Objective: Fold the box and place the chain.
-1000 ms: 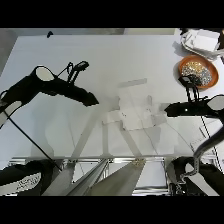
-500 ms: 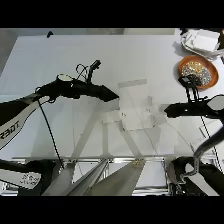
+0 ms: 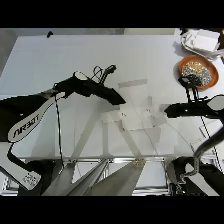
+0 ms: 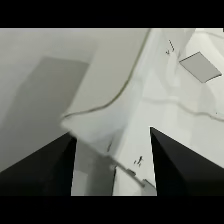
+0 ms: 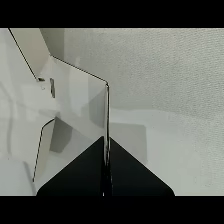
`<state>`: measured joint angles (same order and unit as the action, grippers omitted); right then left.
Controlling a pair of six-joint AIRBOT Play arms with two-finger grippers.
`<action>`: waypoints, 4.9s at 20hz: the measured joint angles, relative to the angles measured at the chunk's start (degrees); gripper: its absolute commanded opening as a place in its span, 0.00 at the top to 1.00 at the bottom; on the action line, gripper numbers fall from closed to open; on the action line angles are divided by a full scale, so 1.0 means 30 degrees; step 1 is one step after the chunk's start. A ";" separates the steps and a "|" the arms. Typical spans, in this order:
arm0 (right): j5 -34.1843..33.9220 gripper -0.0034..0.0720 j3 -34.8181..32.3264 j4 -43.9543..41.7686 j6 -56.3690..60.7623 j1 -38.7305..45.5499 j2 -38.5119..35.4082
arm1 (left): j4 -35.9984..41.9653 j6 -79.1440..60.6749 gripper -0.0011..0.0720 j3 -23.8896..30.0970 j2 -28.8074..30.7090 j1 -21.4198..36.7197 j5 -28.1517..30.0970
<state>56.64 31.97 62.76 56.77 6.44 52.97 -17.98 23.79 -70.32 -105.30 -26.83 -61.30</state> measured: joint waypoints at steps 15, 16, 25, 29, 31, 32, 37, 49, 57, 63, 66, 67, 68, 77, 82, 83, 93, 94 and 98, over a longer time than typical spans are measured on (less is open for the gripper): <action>0.1035 0.70 0.0058 0.0102 -0.0007 -0.0007 -0.0029 | -0.1122 -0.2586 0.98 -0.0197 -0.0109 -0.1158 -0.0525; 0.1239 0.62 0.0124 0.0138 -0.0007 0.0000 -0.0029 | -0.1188 -0.3096 0.98 -0.0189 0.0073 -0.1144 -0.0539; 0.4226 0.53 0.1501 0.0153 -0.0007 -0.0007 -0.2229 | -0.4044 -0.5799 0.99 -0.0204 0.2790 -0.1195 -0.1464; 0.5719 0.53 0.1763 0.0823 0.0000 -0.0007 -0.4488 | -0.6113 -0.4925 0.99 -0.0124 0.3643 -0.1384 -0.2630; 0.6098 0.53 0.1807 0.1268 0.0066 0.0000 -0.5384 | -0.6732 -0.4328 1.00 0.0066 0.4044 -0.1705 -0.2288; 0.6273 0.53 0.1829 0.1413 0.0073 -0.0007 -0.5697 | -0.6980 -0.4124 1.00 0.0153 0.4182 -0.1923 -0.1996; 0.6645 0.53 0.1836 0.1741 0.0124 0.0000 -0.6375 | -0.7417 -0.2907 1.00 0.1406 0.5136 -0.3614 0.0750; 0.6441 0.53 0.1836 0.0860 0.0124 -0.0007 -0.6528 | -0.4269 -0.6907 0.99 0.4517 0.5508 -0.2987 0.4357; 0.6280 0.53 0.1836 0.0940 0.0124 -0.0007 -0.6513 | -0.1005 -1.0739 0.99 0.4095 0.3745 -0.2703 0.3548; 0.5938 0.53 0.1836 0.0991 0.0117 0.0000 -0.6499 | -0.2907 -0.9559 0.99 0.2113 0.2914 -0.2215 0.1931; 0.5843 0.53 0.1836 0.0991 0.0102 -0.0007 -0.6499 | -0.3475 -0.9253 0.99 0.1792 0.2441 -0.2178 0.1326; 0.5814 0.53 0.1836 0.0998 0.0087 -0.0007 -0.6499 | -0.3548 -0.9194 0.99 0.1734 0.2310 -0.2178 0.1173; 0.5799 0.53 0.1836 0.0998 0.0080 -0.0007 -0.6499 | -0.3614 -0.9122 0.99 0.1690 0.2178 -0.2178 0.1035; 0.5763 0.53 0.1836 0.1129 0.0058 0.0000 -0.6499 | -0.3803 -0.8830 0.99 0.1610 0.1880 -0.2171 0.1457; 0.5763 0.53 0.1836 0.1144 0.0051 -0.0007 -0.6499 | -0.3818 -0.8415 0.99 0.1610 0.1872 -0.2171 0.1632; 0.5756 0.53 0.1836 0.1151 0.0051 -0.0007 -0.6499 | -0.3818 -0.8393 0.99 0.1610 0.1872 -0.2171 0.1661; 0.5763 0.53 0.1836 0.1690 0.0044 -0.0007 -0.6499 | -0.3796 -0.8204 0.99 0.1603 0.1800 -0.2171 0.1770; 0.5763 0.53 0.1836 0.1727 0.0036 -0.0007 -0.6499 | -0.3796 -0.8204 0.99 0.1603 0.1800 -0.2164 0.1770; 0.5770 0.53 0.1836 0.1785 -0.0036 -0.0007 -0.6499 | -0.3803 -0.8204 0.94 0.1603 0.1800 -0.2171 0.1778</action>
<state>73.95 37.47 68.12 56.66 6.42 33.47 -29.39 -0.82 -65.52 -99.90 -33.34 -55.96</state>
